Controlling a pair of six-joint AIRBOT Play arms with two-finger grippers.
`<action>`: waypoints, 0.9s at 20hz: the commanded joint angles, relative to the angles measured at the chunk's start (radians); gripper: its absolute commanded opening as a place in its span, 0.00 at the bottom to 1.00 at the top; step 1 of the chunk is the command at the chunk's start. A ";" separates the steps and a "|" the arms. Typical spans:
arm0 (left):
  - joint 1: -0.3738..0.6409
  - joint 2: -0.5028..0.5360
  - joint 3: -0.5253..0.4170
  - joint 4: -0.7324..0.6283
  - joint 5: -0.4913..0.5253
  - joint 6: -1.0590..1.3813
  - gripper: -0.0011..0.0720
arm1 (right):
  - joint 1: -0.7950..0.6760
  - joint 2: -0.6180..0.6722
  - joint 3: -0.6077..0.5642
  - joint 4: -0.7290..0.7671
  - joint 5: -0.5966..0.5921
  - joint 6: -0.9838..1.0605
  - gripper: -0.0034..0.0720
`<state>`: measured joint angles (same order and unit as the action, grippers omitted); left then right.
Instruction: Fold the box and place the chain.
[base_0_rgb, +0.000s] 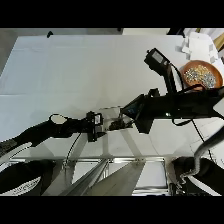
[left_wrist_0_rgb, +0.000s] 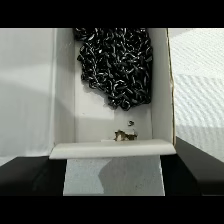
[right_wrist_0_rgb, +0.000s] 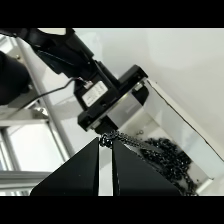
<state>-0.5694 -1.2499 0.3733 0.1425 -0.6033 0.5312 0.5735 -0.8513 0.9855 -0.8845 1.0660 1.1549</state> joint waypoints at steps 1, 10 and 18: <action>0.000 0.000 0.000 0.000 0.000 0.000 0.11 | 0.001 -0.096 -0.001 -0.005 -0.007 -0.014 0.06; 0.000 0.000 0.000 0.000 0.000 0.000 0.11 | 0.063 -0.386 -0.001 -0.031 -0.026 -0.034 0.06; 0.000 0.000 0.000 0.000 0.000 0.000 0.11 | 0.063 -0.428 -0.001 -0.028 0.031 -0.026 0.37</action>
<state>-0.5694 -1.2499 0.3733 0.1421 -0.6033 0.5312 0.6353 -1.2705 0.9848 -0.9127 1.0794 1.1248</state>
